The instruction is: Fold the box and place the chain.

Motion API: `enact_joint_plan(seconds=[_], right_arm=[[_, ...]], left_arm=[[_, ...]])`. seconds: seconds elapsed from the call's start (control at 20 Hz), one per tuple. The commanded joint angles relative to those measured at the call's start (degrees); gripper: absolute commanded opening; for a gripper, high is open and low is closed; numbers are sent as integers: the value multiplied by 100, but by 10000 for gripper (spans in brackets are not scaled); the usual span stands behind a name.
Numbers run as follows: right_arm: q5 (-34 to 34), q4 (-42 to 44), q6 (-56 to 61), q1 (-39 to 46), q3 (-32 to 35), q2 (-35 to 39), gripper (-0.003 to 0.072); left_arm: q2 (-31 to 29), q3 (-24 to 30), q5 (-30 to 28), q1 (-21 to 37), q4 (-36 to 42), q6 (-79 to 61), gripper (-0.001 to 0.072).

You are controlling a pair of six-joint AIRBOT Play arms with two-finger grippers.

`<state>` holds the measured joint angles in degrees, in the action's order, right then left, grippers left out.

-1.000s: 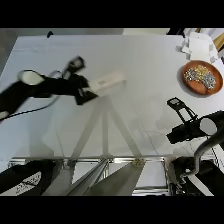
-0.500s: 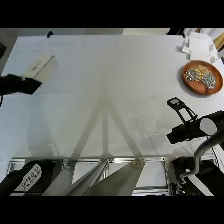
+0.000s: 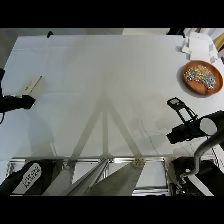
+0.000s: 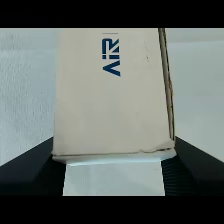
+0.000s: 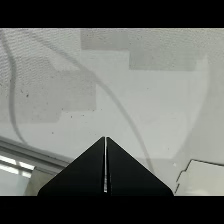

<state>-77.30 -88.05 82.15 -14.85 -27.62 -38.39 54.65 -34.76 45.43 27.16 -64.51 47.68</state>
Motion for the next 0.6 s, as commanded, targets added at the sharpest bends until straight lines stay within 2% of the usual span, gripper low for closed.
enact_joint_plan(seconds=[0.0,0.25,0.45,0.55], right_arm=[[-2,0,0,4,0,4,16],[-2,0,0,4,0,4,16],[-2,0,0,4,0,4,16],[-2,0,0,4,0,4,16]], left_arm=[[44,232,-184,28,-247,26,4],[400,232,321,28,-1222,33,4],[529,232,439,28,-1316,31,34],[529,232,566,28,-1342,31,260]])
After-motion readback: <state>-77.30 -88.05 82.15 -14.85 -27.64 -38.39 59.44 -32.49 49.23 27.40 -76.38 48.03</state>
